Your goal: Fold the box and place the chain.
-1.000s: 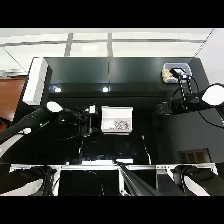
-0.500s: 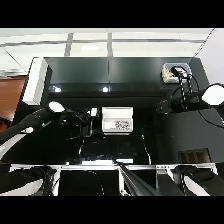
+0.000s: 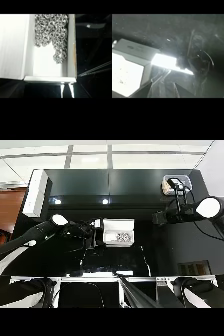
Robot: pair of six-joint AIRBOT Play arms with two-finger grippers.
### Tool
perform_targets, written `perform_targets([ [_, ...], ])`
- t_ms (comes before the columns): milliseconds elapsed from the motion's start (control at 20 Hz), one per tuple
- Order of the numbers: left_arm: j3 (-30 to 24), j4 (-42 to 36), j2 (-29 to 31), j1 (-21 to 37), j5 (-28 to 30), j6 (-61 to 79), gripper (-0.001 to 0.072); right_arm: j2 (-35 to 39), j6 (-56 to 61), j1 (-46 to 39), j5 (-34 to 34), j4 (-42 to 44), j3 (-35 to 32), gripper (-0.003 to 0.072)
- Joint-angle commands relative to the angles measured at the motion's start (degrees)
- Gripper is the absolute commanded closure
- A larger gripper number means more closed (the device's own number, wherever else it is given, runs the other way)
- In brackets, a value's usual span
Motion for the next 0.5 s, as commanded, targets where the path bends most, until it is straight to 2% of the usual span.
perform_targets([
  [0,0.09,0.42,-0.09,-1.07,1.46,-0.13,0.0,-2.47,-0.02,2.27,-6.23,3.02,-0.37,0.0371],
  [100,0.11,0.74,-0.09,-1.33,1.46,-0.11,0.0015,-4.68,0.0,3.45,-11.54,4.72,-0.37,0.0371],
  [150,0.11,0.96,-0.11,-1.44,1.57,-0.13,0.0057,-5.92,0.0,3.78,-14.4,6.4,-0.37,0.037],
  [200,0.11,1.18,-0.11,-1.57,1.66,-0.15,0.018,-7.15,0.02,4.02,-17.2,8.57,-0.37,0.0368],
  [250,0.11,1.2,-0.11,-1.62,1.66,-0.15,0.0279,-8.61,0.02,4.39,-20.31,11.61,-0.37,0.0238],
  [300,0.11,1.2,-0.11,-1.62,1.66,-0.15,0.0312,-9.97,-0.37,5.03,-22.62,14.34,-0.35,-0.0006],
  [450,0.11,1.18,-0.11,-1.6,1.68,-0.22,0.0312,-13.38,-10.43,7.54,-22.47,18.29,-0.35,-0.0011],
])
